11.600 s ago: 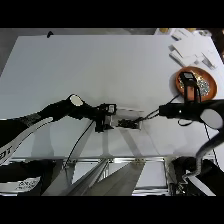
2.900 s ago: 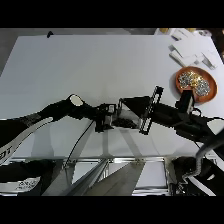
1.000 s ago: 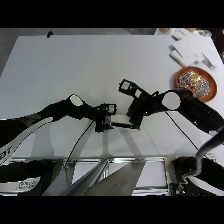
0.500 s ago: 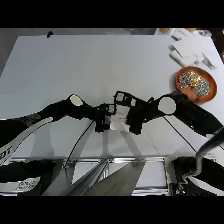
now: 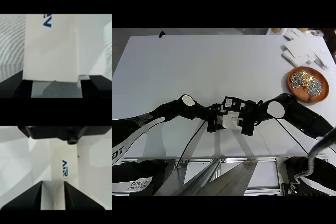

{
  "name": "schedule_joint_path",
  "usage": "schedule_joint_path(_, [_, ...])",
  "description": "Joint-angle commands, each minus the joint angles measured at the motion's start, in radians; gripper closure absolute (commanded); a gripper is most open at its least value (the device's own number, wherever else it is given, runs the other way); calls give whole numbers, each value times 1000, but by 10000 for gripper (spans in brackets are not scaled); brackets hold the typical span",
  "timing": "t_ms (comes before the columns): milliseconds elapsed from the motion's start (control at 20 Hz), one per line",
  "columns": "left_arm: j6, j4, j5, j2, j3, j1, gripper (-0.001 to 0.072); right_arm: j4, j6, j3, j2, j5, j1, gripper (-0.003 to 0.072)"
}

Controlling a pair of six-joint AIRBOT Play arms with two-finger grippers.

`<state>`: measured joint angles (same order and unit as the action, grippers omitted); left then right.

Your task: Fold the box and place the chain.

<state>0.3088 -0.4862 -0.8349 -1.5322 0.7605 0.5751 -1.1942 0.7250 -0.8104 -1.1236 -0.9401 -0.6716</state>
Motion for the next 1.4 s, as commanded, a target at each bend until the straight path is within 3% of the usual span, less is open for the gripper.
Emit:
schedule_joint_path(0, [2, -1, 0, 1, 0, 0, 559, -40, -1, 0, 0, 27, -2, 466])
schedule_joint_path(150, [2, -1, 0, 1, 0, 0, 559, -40, -1, 0, 0, 27, -2, 534])
schedule_joint_path(500, [2, -1, 0, 1, 0, 0, 559, -28, 0, 65, 0, 98, -2, 525])
schedule_joint_path(750, [2, -1, 0, 1, 0, 0, 559, 22, 0, 68, 5, 111, -2, 323])
schedule_joint_path(1100, [2, -1, 0, 1, 0, 0, 559, 24, 0, 68, 114, 107, -1, 330])
schedule_joint_path(1200, [2, -1, 0, 1, 0, 0, 559, 23, -1, 74, 104, 102, -1, 416])
schedule_joint_path(1350, [2, -1, 0, 1, 0, 0, 559, 21, -2, 80, 75, 87, -1, 413])
